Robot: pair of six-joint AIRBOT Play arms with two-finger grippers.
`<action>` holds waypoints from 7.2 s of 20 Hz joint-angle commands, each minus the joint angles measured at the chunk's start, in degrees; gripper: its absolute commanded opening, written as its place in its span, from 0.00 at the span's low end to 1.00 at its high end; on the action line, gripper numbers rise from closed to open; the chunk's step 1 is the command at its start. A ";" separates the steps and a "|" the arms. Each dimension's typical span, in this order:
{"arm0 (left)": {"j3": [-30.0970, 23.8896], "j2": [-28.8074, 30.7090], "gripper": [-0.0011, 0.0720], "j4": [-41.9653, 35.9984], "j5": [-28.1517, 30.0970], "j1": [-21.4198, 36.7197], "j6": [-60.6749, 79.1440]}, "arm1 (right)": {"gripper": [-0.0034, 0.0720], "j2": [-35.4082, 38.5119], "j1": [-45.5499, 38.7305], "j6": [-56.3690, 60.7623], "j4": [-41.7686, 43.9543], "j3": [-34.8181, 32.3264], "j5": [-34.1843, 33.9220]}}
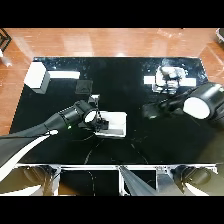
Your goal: Fold the box and place the chain.
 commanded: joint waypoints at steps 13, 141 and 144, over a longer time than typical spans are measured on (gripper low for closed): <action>-0.02 -0.02 0.04 0.09 0.04 -0.02 0.00 | 0.97 -27.39 -32.11 -8.92 -2.23 17.27 -19.32; 0.09 0.85 0.82 -0.02 -0.07 0.44 -1.77 | 0.83 7.96 -15.13 -34.62 26.82 -1.42 7.32; 0.11 4.02 0.82 0.07 -0.94 0.57 -0.50 | 0.83 7.96 -15.23 -34.64 26.82 -1.42 4.96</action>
